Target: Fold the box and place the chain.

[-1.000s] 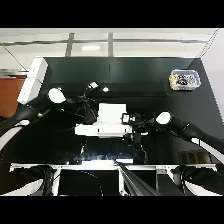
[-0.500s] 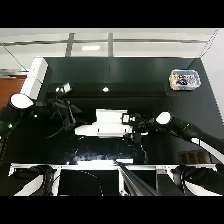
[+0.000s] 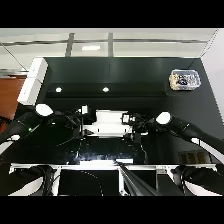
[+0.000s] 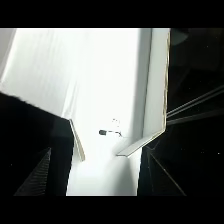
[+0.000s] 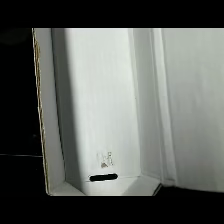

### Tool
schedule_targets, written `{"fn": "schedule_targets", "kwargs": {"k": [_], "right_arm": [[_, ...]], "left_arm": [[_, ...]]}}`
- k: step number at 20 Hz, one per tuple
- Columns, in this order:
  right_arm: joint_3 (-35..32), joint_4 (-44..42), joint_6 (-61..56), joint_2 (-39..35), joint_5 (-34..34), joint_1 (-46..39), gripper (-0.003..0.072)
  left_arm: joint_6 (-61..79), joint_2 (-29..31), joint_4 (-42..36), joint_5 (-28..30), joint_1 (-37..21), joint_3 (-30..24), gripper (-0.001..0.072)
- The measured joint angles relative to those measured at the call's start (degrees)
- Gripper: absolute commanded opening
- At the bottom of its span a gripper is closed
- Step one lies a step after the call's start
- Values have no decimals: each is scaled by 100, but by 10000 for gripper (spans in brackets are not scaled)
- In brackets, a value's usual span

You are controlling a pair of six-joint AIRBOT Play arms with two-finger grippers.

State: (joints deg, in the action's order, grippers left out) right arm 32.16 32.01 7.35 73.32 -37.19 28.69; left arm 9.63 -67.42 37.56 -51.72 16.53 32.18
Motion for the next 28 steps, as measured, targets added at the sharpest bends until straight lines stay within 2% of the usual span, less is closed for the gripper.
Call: {"fn": "schedule_targets", "kwargs": {"k": [2,4,5,7,9,11,22,23,24,25,26,27,28], "right_arm": [[0,2,-2,0,0,0,424],[0,2,-2,0,0,0,424],[0,2,-2,0,-2,0,424],[0,2,0,0,0,0,424],[0,2,0,0,-2,0,424],[0,2,0,0,0,0,424],[0,7,4,0,-2,0,424],[0,7,4,0,0,0,424],[2,7,4,0,0,0,424],[0,7,4,0,0,0,425],[0,7,4,0,0,0,424],[0,7,4,0,0,0,424],[0,7,4,0,0,0,424]], "left_arm": [[61,-70,46,81,66,-11,661],[98,-120,70,144,105,-11,458],[118,-151,96,170,122,-11,409],[133,-201,92,166,173,-13,256],[140,-232,79,168,236,-13,252],[142,-245,48,140,304,-13,217],[17,-343,-693,304,693,-13,216],[-17,-350,-708,317,708,-13,239],[-37,-352,-691,326,723,-13,364],[-59,-354,-667,332,734,-11,408],[-81,-354,-636,352,737,-11,401],[-96,-354,-603,363,743,-11,360],[-98,-354,-586,361,745,-11,180]]}}
